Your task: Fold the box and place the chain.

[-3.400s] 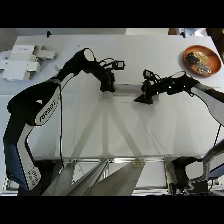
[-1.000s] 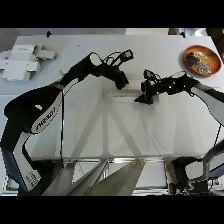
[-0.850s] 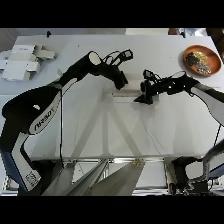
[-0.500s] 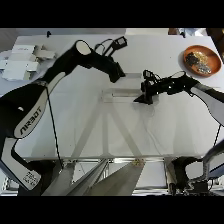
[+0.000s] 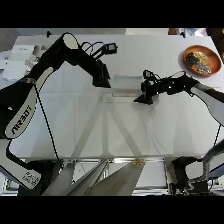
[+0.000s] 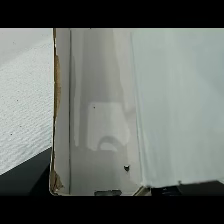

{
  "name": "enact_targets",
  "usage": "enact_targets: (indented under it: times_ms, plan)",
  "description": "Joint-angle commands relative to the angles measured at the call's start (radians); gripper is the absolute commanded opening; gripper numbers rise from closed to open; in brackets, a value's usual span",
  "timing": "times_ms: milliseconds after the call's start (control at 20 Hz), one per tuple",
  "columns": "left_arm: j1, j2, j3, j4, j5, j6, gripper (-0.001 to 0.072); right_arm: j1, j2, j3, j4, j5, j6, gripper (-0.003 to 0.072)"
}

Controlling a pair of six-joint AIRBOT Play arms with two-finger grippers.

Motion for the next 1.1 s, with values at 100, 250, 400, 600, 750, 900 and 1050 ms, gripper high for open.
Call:
enact_targets:
  times_ms: [100, 250, 400, 600, 750, 900, 1050]
  plan:
    - [-0.051, 0.001, -0.048, 0.135, 0.050, 0.103, 0.0542, -0.001, 0.000, 0.000, 0.000, 0.000, 0.000, 0.0449]
    - [-0.083, 0.001, -0.118, 0.148, 0.051, 0.137, 0.0540, -0.001, 0.000, 0.000, 0.000, 0.000, 0.000, 0.0449]
    - [-0.098, 0.001, -0.194, 0.161, 0.117, 0.138, 0.0540, -0.001, 0.000, 0.000, 0.000, 0.000, 0.000, 0.0449]
    - [-0.116, 0.001, -0.237, 0.163, 0.158, 0.163, 0.0497, -0.001, 0.000, 0.000, 0.000, 0.000, 0.000, 0.0449]
    - [-0.114, 0.002, -0.237, 0.189, 0.160, 0.153, 0.0498, -0.001, 0.000, 0.000, 0.000, 0.000, 0.000, 0.0449]
    - [-0.106, 0.010, -0.237, 0.281, 0.163, 0.146, 0.0498, -0.001, 0.000, 0.000, 0.000, 0.000, 0.000, 0.0449]
    - [-0.092, 0.032, -0.237, 0.298, 0.189, 0.103, 0.0497, -0.001, 0.000, 0.000, 0.000, 0.000, 0.000, 0.0449]
